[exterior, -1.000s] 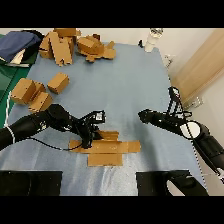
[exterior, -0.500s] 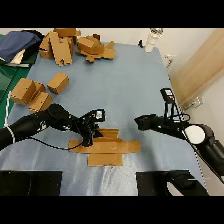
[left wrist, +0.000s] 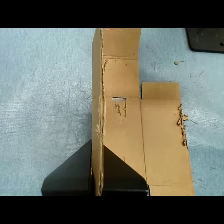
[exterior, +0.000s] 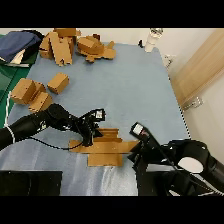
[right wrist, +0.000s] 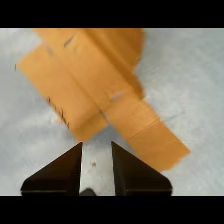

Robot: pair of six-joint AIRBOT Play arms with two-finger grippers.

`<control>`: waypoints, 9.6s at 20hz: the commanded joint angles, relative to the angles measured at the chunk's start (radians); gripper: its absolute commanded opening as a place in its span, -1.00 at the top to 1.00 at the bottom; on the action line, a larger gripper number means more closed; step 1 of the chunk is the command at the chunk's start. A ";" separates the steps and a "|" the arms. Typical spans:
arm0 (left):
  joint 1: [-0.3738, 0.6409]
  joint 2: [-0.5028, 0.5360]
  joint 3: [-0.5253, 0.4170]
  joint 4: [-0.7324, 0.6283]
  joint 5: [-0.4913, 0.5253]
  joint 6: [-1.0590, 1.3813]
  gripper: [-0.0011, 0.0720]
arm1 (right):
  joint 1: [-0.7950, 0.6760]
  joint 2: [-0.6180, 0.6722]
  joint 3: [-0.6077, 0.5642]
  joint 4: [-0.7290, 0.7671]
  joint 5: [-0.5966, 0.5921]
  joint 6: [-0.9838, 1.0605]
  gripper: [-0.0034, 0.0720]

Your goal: Fold the box.

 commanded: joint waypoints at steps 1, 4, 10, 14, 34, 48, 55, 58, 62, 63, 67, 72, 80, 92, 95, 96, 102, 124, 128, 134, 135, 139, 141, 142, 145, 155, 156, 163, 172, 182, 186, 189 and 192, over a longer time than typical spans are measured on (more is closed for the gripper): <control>0.000 0.001 0.000 -0.002 -0.001 0.000 0.93 | 0.223 -0.075 -0.030 -0.188 -0.001 -0.011 0.16; 0.000 0.001 0.000 -0.002 -0.002 0.000 0.93 | 0.322 -0.172 -0.030 -0.208 -0.092 -0.027 -0.07; 0.000 0.001 0.000 -0.002 -0.001 0.000 0.93 | 0.328 -0.252 -0.029 -0.234 -0.247 -0.065 -0.37; 0.000 0.001 0.000 -0.002 0.000 0.000 0.93 | 0.329 -0.301 -0.029 -0.208 -0.257 -0.135 -0.37; 0.000 0.001 0.000 -0.002 -0.001 0.000 0.93 | 0.357 -0.412 -0.025 -0.261 -0.346 -0.137 -0.43; 0.000 0.001 0.000 -0.002 -0.002 0.000 0.93 | 0.356 -0.393 0.005 -0.288 -0.345 -0.136 -0.42; 0.000 0.001 0.000 -0.002 -0.001 0.000 0.93 | 0.356 -0.361 0.037 -0.309 -0.333 -0.137 -0.43; 0.000 0.001 0.000 -0.002 -0.002 0.000 0.93 | 0.356 -0.361 0.036 -0.356 -0.340 -0.137 -0.43; 0.000 0.001 0.000 -0.002 -0.002 0.000 0.93 | 0.357 -0.360 0.036 -0.330 -0.341 -0.137 -0.43; 0.000 0.001 0.000 -0.002 -0.002 0.000 0.93 | 0.356 -0.360 0.036 -0.330 -0.341 -0.137 -0.42; 0.000 0.001 0.000 -0.002 0.000 0.000 0.93 | 0.356 -0.360 0.036 -0.340 -0.350 -0.137 -0.46; 0.000 0.001 0.000 -0.002 -0.002 0.000 0.93 | 0.352 -0.361 0.036 -0.316 -0.356 -0.119 -0.97; 0.000 0.001 0.000 -0.002 -0.002 0.000 0.93 | 0.326 -0.362 0.035 -0.354 -0.352 -0.117 -0.97; 0.000 0.001 0.000 -0.002 -0.002 0.000 0.93 | 0.200 -0.214 -0.037 -0.363 -0.452 -0.110 -0.97; 0.000 0.001 0.000 -0.002 -0.002 0.000 0.93 | 0.200 -0.215 -0.038 -0.361 -0.450 -0.065 -0.97; 0.000 0.001 0.000 -0.002 -0.002 0.000 0.93 | 0.200 -0.215 -0.038 -0.360 -0.443 -0.047 -0.97; 0.000 0.001 0.000 -0.002 -0.002 0.000 0.93 | 0.200 -0.215 -0.042 -0.369 -0.418 0.005 -0.97; 0.000 0.001 0.000 -0.002 -0.002 0.000 0.93 | -0.283 -0.435 -0.043 0.622 -0.336 -1.129 -0.97; 0.000 0.001 0.000 -0.002 -0.002 0.000 0.93 | -0.288 -0.481 -0.039 0.630 -0.262 -1.169 -0.97; 0.000 0.001 0.000 -0.002 -0.002 0.000 0.93 | -0.288 -0.481 -0.039 0.627 -0.259 -1.168 -0.97; 0.000 0.001 0.000 -0.002 -0.002 0.000 0.93 | -0.288 -0.481 -0.039 0.627 -0.259 -1.168 -0.97; 0.000 0.001 0.000 -0.002 -0.002 0.000 0.93 | -0.288 -0.481 -0.039 0.627 -0.258 -1.168 -0.97; 0.000 0.001 0.000 -0.002 -0.002 0.000 0.93 | -0.288 -0.481 -0.039 0.625 -0.258 -1.168 -0.97; 0.000 0.001 0.000 -0.002 -0.002 0.000 0.93 | -0.288 -0.481 -0.039 0.626 -0.258 -1.168 -0.97; 0.000 0.001 0.000 -0.002 -0.002 0.000 0.93 | -0.288 -0.481 -0.039 0.626 -0.258 -1.168 -0.97; -0.001 0.001 0.000 -0.009 -0.007 -0.001 0.93 | -0.288 -0.500 -0.039 0.591 -0.297 -1.168 -0.97; -0.002 0.001 0.000 -0.011 -0.010 -0.001 0.93 | -0.288 -0.509 -0.039 0.577 -0.302 -1.169 -0.97; -0.002 0.001 0.000 -0.013 -0.007 -0.103 0.93 | -0.288 -0.524 -0.039 0.575 -0.347 -1.171 -0.97; -0.002 0.001 0.000 -0.013 -0.007 -0.102 0.93 | -0.287 -0.525 -0.037 0.604 -0.359 -1.222 -0.97; -0.002 0.001 0.000 -0.013 -0.010 -0.103 0.93 | -0.288 -0.597 0.005 0.600 -0.313 -1.326 -0.97; -0.002 0.001 0.000 -0.013 -0.009 -0.102 0.93 | -0.288 -0.598 0.005 0.601 -0.292 -1.326 -0.97; -0.002 0.001 0.000 -0.013 -0.009 -0.102 0.93 | -0.288 -0.597 0.005 0.601 -0.292 -1.326 -0.96; -0.002 0.001 0.000 -0.013 -0.006 -0.102 0.93 | -0.288 -0.597 0.004 0.618 -0.287 -1.326 -0.96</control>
